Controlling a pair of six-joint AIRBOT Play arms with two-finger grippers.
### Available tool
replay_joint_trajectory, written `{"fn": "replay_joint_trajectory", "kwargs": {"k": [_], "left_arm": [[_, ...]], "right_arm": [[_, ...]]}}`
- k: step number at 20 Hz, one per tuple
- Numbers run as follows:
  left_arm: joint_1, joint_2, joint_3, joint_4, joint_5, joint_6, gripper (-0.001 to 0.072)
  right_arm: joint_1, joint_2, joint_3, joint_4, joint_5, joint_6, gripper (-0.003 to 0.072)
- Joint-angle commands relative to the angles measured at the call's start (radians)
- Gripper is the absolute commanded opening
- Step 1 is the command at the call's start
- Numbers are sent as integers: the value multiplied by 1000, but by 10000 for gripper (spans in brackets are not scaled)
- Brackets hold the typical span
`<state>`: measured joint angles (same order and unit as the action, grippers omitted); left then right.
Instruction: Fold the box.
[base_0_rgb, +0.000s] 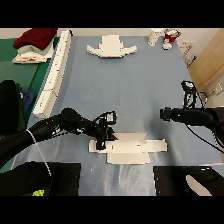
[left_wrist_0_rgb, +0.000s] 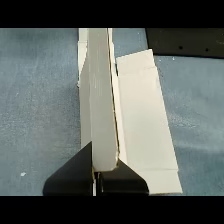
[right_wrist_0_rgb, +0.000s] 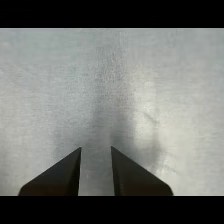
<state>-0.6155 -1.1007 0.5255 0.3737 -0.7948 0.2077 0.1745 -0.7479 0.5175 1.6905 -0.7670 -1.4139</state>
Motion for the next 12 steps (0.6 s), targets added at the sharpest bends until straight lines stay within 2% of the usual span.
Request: {"fn": "replay_joint_trajectory", "kwargs": {"k": [1, 2, 3, 4, 5, 8, 12], "left_arm": [[0, 1, 0, 16, -7, 1, 14], [0, 1, 0, 16, -3, 1, 14], [0, 1, 0, 16, 1, 2, 14], [0, 1, 0, 16, 1, 2, 14], [0, 1, 0, 16, 1, 1, 14], [0, 1, 0, 16, 1, 1, 14], [0, 1, 0, 16, 1, 1, 13]], "right_arm": [[0, 1, 1, 42, -42, 0, 281], [0, 2, 2, 65, -60, 0, 280], [0, 1, 4, 93, -97, -1, 205], [1, 2, 10, 116, -154, -10, 30], [5, 2, 17, 142, -215, -27, 4], [30, 34, 32, 165, -392, -26, 1], [159, 165, 32, 164, -531, 107, 0]]}}
